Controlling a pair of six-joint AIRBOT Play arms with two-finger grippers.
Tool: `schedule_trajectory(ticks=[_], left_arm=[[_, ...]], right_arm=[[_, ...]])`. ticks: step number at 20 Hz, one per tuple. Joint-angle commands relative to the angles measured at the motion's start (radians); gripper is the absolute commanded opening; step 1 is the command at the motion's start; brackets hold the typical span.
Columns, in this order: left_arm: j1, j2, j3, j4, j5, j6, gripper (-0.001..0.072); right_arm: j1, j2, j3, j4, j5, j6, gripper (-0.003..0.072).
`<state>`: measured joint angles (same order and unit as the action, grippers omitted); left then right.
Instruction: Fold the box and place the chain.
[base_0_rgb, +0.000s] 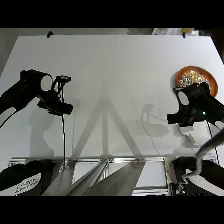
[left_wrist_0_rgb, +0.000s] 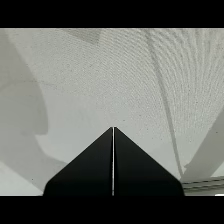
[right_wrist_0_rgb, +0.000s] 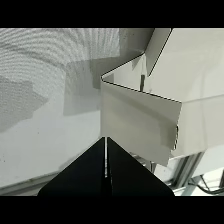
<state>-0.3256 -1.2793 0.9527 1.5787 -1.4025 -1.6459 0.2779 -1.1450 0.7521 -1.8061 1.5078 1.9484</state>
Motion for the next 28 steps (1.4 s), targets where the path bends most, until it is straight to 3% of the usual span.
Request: schedule_trajectory(ticks=[1, 9, 13, 16, 20, 25, 26, 27, 28], left_arm=[[0.000, -0.001, 0.000, 0.000, 0.000, 0.000, 0.0008], [0.000, -0.001, 0.000, 0.000, 0.000, 0.000, 0.0008], [0.000, -0.001, 0.000, 0.000, 0.000, 0.000, 0.0008], [0.000, -0.001, 0.000, 0.000, 0.000, 0.000, 0.0008], [0.000, -0.001, 0.000, 0.000, 0.000, 0.000, 0.0008], [0.000, -0.001, 0.000, 0.000, 0.000, 0.000, 0.0008], [0.000, -0.001, 0.000, 0.000, 0.000, 0.000, 0.0008], [0.000, -0.001, 0.000, 0.000, 0.000, 0.000, 0.0008], [0.000, -0.001, 0.000, 0.000, 0.000, 0.000, 0.0008]], right_arm=[[-0.001, 0.001, 0.001, 0.000, 0.000, -0.001, 0.0022], [-0.001, 0.001, 0.001, 0.000, -0.018, -0.019, 0.0022], [-0.001, 0.001, 0.001, -0.043, -0.203, -0.035, 0.0022], [-0.001, 0.001, 0.001, -0.147, -0.393, -0.260, 0.0022], [-0.039, 0.009, 0.022, -0.439, -0.293, -0.201, 0.0020], [-0.334, 0.036, 0.022, -0.446, -0.291, -0.327, 0.0024], [-0.405, 0.036, 0.022, -0.439, -0.299, -0.370, 0.0080], [-0.465, 0.036, 0.022, -0.432, -0.309, -0.404, 0.0210], [-0.526, 0.036, 0.022, -0.415, -0.329, -0.427, 0.0412]])
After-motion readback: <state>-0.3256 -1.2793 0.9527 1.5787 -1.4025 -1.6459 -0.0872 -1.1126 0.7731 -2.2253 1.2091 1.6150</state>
